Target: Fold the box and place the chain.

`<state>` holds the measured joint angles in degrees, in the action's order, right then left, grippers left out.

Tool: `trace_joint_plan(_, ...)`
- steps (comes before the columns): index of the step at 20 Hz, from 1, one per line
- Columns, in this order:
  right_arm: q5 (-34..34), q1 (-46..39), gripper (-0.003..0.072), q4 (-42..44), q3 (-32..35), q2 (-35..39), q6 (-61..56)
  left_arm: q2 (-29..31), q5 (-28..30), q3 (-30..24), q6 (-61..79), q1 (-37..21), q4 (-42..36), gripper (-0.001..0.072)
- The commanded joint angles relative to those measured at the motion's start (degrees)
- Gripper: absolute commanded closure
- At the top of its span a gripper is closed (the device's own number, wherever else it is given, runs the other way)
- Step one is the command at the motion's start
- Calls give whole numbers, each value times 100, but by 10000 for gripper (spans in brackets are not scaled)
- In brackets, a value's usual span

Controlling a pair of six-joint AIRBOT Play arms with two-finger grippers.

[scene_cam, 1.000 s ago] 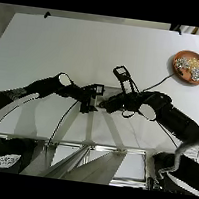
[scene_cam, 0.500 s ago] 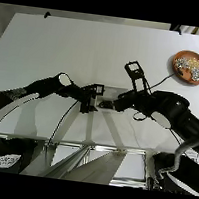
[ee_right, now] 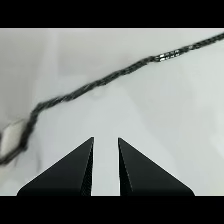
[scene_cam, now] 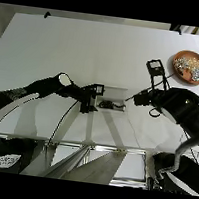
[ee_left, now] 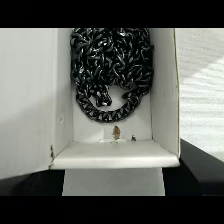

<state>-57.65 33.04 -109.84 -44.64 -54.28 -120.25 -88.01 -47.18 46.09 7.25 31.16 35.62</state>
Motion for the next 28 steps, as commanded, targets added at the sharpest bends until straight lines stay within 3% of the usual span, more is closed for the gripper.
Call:
trace_joint_plan(1,708,-979,502,260,2,-435,50,4,-2,0,2,0,0,698)
trace_joint_plan(3,826,-1482,461,807,0,-802,555,4,0,0,2,0,2,698)
trace_joint_plan(7,1141,-1873,423,1067,-39,-1436,857,4,0,0,2,0,2,698)
trace_joint_plan(16,1237,-1888,435,1333,-767,-2568,1233,4,-2,0,2,0,2,698)
trace_joint_plan(28,1314,-1888,448,1224,-798,-2949,1231,4,0,0,2,0,2,698)
